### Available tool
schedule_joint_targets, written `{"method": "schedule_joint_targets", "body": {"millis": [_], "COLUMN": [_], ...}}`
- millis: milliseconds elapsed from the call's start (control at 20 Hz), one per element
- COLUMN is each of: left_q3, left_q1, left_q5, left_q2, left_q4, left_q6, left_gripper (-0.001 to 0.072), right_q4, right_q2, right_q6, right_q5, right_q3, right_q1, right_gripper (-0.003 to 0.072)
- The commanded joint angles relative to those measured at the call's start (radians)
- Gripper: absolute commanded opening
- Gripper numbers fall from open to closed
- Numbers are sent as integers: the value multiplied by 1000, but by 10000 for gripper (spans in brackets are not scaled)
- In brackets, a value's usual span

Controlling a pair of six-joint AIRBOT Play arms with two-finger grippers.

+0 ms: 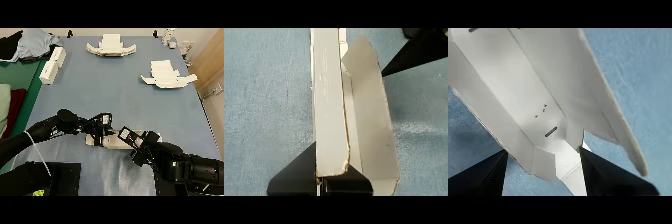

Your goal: Fold the box.

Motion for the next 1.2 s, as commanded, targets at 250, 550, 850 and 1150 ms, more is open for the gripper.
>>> {"method": "schedule_joint_targets", "body": {"millis": [250, 550, 850, 1150], "left_q3": [0, 0, 0, 0], "left_q1": [1, 1, 1, 1], "left_q5": [0, 0, 0, 0], "left_q2": [0, 0, 0, 0], "left_q4": [0, 0, 0, 0], "left_q6": [0, 0, 0, 0], "left_gripper": [14, 14, 14, 14], "right_q4": [85, 645, 1141, 1102], "right_q2": [47, 62, -14, -43], "right_q6": [-159, -1060, -1832, -1836], "right_q5": [-80, -225, -152, -166], "right_q3": [-6, -29, -67, -66], "right_q1": [-117, -529, -834, -837], "right_gripper": [720, 720, 720, 720]}}
